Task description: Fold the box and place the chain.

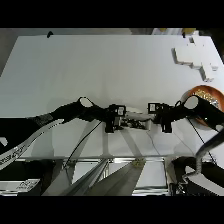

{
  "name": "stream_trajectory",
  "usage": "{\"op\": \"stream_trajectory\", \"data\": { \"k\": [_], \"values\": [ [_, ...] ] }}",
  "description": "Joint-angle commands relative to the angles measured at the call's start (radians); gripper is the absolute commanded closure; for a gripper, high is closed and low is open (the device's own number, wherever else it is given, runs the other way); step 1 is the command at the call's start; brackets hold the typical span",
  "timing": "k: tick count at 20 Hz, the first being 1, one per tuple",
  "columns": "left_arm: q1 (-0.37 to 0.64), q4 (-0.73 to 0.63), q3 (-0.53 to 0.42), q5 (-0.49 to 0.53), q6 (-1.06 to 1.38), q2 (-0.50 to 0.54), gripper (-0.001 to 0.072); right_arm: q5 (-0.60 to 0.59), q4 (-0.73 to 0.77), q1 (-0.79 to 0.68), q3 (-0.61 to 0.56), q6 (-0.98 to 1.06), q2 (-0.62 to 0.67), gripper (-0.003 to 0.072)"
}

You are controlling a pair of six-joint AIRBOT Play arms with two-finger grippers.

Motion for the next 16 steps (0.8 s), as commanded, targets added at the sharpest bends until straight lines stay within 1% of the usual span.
{"op": "stream_trajectory", "data": {
  "k": [1, 3, 5, 9, 10, 12, 13, 14, 16],
  "values": [
    [-0.001, 0.0, 0.0, 0.0, 0.0, 0.0, 0.032, 0.038, -0.025, 0.011, 0.0, 0.05, 0.024, 0.0673],
    [0.0, 0.0, 0.0, 0.0, 0.0, 0.0, 0.032, 0.071, -0.078, 0.011, 0.003, 0.136, 0.081, 0.0673],
    [0.0, 0.0, 0.0, 0.0, 0.0, 0.0, 0.032, 0.13, -0.073, 0.012, 0.003, 0.181, 0.171, 0.0673],
    [0.0, 0.0, 0.0, 0.0, 0.0, 0.0, 0.032, 0.24, 0.056, 0.051, 0.009, 0.218, 0.363, 0.0673],
    [0.0, 0.0, 0.0, 0.0, 0.0, 0.0, 0.032, 0.245, 0.102, 0.073, 0.013, 0.23, 0.391, 0.0673],
    [0.0, 0.0, 0.0, 0.0, 0.0, 0.0, 0.032, 0.227, 0.231, 0.123, 0.024, 0.23, 0.41, 0.0674],
    [-0.001, 0.0, 0.0, 0.0, 0.0, 0.0, 0.032, 0.196, 0.309, 0.151, 0.025, 0.229, 0.41, 0.0674],
    [0.0, 0.0, 0.0, 0.0, 0.0, 0.0, 0.032, 0.151, 0.366, 0.178, 0.025, 0.227, 0.41, 0.0674],
    [0.0, 0.0, 0.0, 0.0, 0.0, 0.0, 0.032, 0.041, 0.421, 0.236, 0.025, 0.225, 0.409, 0.0674]
  ]
}}
